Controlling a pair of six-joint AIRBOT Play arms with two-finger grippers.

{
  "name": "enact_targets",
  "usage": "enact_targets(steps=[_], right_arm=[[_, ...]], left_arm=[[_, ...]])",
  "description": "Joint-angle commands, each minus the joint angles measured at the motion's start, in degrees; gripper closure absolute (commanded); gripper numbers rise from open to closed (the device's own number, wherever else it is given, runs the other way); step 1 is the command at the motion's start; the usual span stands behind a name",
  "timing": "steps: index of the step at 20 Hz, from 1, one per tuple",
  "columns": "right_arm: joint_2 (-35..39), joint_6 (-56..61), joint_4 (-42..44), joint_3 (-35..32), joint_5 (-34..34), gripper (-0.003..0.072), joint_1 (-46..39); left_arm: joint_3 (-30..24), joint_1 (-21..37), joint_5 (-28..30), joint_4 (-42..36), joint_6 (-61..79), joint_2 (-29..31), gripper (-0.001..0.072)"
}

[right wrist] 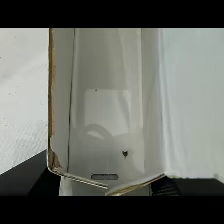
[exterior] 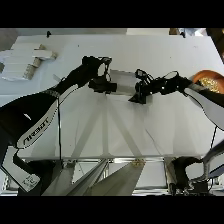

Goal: Fold the box and place the chain.

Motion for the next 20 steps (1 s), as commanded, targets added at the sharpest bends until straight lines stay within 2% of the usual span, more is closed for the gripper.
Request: enact_targets(steps=[1, 2, 3, 4, 5, 12, 13, 15, 17, 18, 20], right_arm=[[0.0, 0.0, 0.0, 0.0, 0.0, 0.0252, 0.0], [0.0, 0.0, 0.0, 0.0, 0.0, 0.0252, 0.0], [0.0, 0.0, 0.0, 0.0, 0.0, 0.0252, 0.0], [0.0, 0.0, 0.0, 0.0, 0.0, 0.0252, 0.0], [0.0, 0.0, 0.0, 0.0, 0.0, 0.0252, 0.0], [0.0, 0.0, 0.0, 0.0, 0.0, 0.0252, 0.0], [0.0, 0.0, 0.0, 0.0, 0.0, 0.0252, 0.0], [0.0, 0.0, 0.0, 0.0, 0.0, 0.0252, 0.0], [0.0, 0.0, 0.0, 0.0, 0.0, 0.0252, 0.0], [0.0, 0.0, 0.0, 0.0, 0.0, 0.0252, 0.0], [0.0, 0.0, 0.0, 0.0, 0.0, 0.0252, 0.0]], left_arm=[[0.1, -0.5, -0.5, 0.7, 0.0, -0.2, 0.0458], [0.1, -0.8, 0.4, 0.7, 0.0, -0.2, 0.0462], [0.1, -1.0, 1.2, 0.7, 0.0, -0.2, 0.0543], [0.1, -1.1, 2.0, 0.6, 0.1, -0.2, 0.067], [0.1, -1.3, 2.4, 0.0, 0.2, -0.2, 0.0697], [0.1, -1.6, 2.6, -1.0, 0.2, -0.2, 0.0696], [0.1, -1.6, 2.5, -1.1, 0.2, -0.1, 0.0689], [0.1, -1.5, 2.3, -1.1, 0.2, 0.2, 0.055], [0.1, -1.4, 2.5, -1.0, 0.2, 0.9, 0.0542], [0.1, -1.4, 2.6, -1.0, 0.2, 1.2, 0.0513], [0.1, -1.0, 2.5, -1.1, 0.2, 1.8, 0.0375]])
